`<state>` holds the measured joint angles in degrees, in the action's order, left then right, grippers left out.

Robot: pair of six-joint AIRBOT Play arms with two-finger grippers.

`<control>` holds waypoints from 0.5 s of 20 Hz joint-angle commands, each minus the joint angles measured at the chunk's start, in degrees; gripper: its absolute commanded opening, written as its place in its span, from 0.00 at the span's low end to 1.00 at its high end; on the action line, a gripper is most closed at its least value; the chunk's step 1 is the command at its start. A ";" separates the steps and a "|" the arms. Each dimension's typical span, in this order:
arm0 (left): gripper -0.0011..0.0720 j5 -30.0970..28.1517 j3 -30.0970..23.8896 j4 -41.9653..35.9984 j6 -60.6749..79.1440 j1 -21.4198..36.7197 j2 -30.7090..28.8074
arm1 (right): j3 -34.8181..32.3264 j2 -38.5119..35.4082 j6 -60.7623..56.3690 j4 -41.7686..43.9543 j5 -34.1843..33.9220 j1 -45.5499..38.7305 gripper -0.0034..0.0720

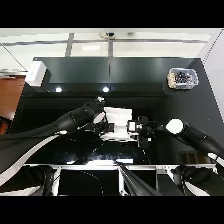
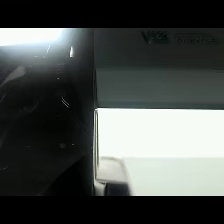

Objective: Fold the box and place the chain.

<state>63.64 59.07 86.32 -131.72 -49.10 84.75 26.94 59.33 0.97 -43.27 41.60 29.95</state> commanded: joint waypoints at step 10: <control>0.05 -0.13 0.00 -0.04 -0.13 -0.04 0.04 | 0.02 3.08 -2.27 5.29 -5.88 3.50 0.46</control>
<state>63.75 59.07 86.35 -131.87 -49.10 84.75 26.94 62.15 -1.15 -38.26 37.06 33.23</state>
